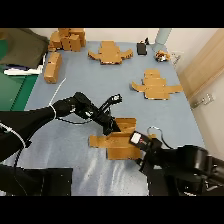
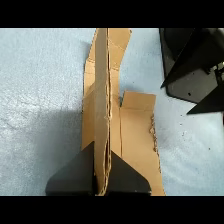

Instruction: Fold the box.

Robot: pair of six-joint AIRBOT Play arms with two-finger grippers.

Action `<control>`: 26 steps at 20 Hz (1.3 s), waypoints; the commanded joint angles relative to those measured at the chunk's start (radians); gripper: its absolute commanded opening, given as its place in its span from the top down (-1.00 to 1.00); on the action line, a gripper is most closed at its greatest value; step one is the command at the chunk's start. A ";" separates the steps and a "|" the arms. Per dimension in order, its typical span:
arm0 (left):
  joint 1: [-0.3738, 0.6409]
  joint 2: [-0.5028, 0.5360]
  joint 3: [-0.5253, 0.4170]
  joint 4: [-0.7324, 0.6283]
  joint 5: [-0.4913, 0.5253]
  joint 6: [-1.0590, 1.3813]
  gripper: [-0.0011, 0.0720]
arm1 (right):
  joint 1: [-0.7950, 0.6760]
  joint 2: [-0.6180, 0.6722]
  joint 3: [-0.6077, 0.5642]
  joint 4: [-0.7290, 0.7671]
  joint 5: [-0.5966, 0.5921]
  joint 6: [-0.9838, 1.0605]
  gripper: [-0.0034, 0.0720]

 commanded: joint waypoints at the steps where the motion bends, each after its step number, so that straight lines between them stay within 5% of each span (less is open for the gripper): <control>1: 0.000 -0.001 0.001 0.000 0.000 0.000 0.93 | 0.060 -0.142 -0.010 -0.063 0.141 -0.055 -0.47; 26: 0.000 -0.001 0.001 0.000 0.000 0.000 0.93 | 0.060 -0.256 -0.011 -0.169 0.144 -0.070 -0.49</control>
